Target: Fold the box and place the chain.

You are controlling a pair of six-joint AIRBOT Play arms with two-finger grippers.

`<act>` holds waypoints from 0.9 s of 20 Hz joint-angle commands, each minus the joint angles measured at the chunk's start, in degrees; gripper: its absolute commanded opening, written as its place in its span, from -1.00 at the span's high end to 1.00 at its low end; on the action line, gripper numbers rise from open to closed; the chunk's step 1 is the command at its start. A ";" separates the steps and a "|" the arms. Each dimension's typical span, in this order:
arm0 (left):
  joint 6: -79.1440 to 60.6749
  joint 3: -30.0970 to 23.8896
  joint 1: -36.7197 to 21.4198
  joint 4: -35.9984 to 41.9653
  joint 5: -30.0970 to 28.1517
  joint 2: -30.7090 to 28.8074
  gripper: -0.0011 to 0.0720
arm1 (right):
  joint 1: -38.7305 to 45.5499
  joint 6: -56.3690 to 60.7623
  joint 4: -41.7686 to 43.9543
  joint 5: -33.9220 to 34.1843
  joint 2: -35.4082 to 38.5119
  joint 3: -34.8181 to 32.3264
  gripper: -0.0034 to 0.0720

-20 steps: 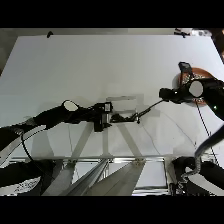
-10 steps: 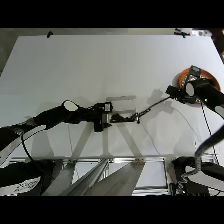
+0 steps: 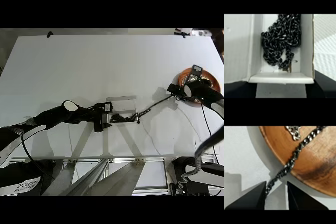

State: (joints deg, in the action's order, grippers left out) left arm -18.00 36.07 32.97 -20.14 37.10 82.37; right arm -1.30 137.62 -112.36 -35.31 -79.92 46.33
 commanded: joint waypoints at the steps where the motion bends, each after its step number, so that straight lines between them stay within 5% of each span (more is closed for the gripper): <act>1: 0.00 0.00 -0.02 -0.02 0.00 -0.02 0.55 | 0.13 0.57 -0.42 3.39 -1.77 -0.02 0.27; 3: 0.00 0.00 -0.02 -0.02 0.00 -0.02 0.55 | 0.13 0.55 -0.42 3.41 -2.43 -0.02 0.68; 6: 0.00 0.00 -0.02 -0.02 0.00 -0.02 0.55 | 0.13 0.33 -0.39 3.39 -2.75 -0.02 0.88; 11: 0.00 0.00 -0.02 -0.02 -0.02 -0.02 0.55 | -1.22 -5.49 0.13 3.50 0.13 0.00 0.88; 18: 0.00 0.00 -0.02 -0.02 -0.02 -0.02 0.55 | -7.76 -19.37 0.61 -2.03 19.04 0.00 0.88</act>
State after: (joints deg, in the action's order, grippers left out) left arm -18.00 36.07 32.97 -20.14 37.10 82.39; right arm -6.26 124.16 -112.07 -34.17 -68.40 46.28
